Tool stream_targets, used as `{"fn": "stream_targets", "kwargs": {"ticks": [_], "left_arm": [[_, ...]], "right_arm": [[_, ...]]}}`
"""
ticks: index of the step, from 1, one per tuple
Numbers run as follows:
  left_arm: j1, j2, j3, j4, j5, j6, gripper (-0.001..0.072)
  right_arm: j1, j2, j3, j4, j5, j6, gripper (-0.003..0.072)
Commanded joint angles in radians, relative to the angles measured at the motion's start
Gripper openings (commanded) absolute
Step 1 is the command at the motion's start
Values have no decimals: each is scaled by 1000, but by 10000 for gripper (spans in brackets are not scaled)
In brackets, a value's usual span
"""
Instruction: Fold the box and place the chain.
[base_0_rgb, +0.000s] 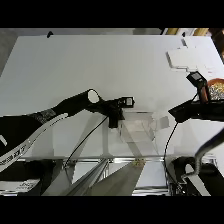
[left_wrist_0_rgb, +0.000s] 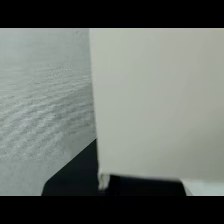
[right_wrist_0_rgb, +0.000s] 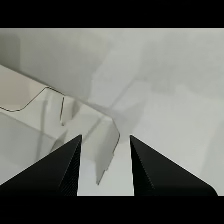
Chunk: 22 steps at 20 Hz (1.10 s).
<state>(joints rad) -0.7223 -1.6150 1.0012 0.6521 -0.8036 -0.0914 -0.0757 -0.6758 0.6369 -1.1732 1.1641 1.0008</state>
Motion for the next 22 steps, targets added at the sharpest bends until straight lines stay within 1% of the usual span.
{"fn": "stream_targets", "kwargs": {"ticks": [1, 7, 13, 15, 19, 22], "left_arm": [[-4, -8, -1, 19, 31, -29, 2], [-4, -9, 0, 19, 30, -26, 3], [-5, -8, 0, 14, 26, 133, 4], [-6, -5, 1, 15, 21, 152, 4], [-15, 39, 10, 16, 23, 185, 2], [-15, 27, 10, 16, 6, 185, 3]], "right_arm": [[1, 0, 2, 1, -25, -16, 341], [1, 0, 2, 1, -29, -15, 341], [1, 0, 2, 1, -28, -15, 340], [1, 0, 2, 4, -29, -15, 340], [1, 0, 2, 4, -29, -15, 340], [1, 0, 2, 4, -28, -15, 340]]}}
